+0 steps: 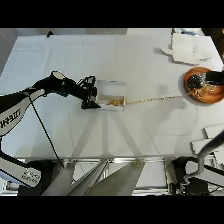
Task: Fold the box and place the chain.
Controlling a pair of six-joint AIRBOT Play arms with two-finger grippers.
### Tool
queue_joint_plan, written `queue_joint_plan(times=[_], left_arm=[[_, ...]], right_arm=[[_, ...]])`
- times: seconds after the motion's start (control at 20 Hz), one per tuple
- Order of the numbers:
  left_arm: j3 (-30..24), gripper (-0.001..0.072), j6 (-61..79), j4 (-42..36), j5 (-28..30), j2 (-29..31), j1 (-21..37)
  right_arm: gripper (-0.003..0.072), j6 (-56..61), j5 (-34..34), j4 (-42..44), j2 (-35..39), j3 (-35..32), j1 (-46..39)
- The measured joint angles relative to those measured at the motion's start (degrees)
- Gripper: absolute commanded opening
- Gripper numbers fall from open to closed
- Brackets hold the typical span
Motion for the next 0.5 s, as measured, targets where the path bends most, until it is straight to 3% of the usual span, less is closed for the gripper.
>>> queue_joint_plan(times=[0.5], left_arm=[[0.00,0.0320,0.00,0.00,-0.02,0.00,0.00]], right_arm=[[0.0008,1.99,4.92,2.47,4.44,-0.02,24.00]])
